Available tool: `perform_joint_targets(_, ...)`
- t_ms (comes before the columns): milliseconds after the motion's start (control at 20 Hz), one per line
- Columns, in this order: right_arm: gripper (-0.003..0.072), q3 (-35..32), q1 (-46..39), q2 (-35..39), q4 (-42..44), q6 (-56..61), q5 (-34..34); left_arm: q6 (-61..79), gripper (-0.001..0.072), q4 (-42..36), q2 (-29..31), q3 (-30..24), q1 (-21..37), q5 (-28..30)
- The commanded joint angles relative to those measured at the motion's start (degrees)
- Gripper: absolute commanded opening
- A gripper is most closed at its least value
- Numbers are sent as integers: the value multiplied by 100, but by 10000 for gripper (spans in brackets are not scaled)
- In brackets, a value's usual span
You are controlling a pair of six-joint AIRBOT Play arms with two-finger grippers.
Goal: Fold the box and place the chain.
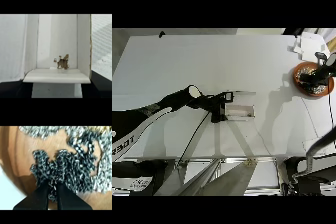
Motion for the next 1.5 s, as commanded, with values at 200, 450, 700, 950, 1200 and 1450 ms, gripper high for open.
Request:
perform_joint_targets(200,8,7,190,1681,-7,-457,308,0,17,2,-4,0,4,0)
perform_joint_targets(450,8,7,660,3036,391,-638,809,0,17,2,-4,0,4,0)
perform_joint_targets(700,8,4,1198,3886,962,-640,1519,-2,17,2,-2,0,4,0)
perform_joint_targets(950,8,2,2055,4378,1281,-625,2079,-2,17,2,-4,0,4,0)
perform_joint_targets(1200,8,-2,3005,4518,1325,-297,2138,0,17,2,-4,0,4,0)
perform_joint_targets(1450,8,-17,3995,4516,1318,15,2039,0,17,2,-4,0,4,0)
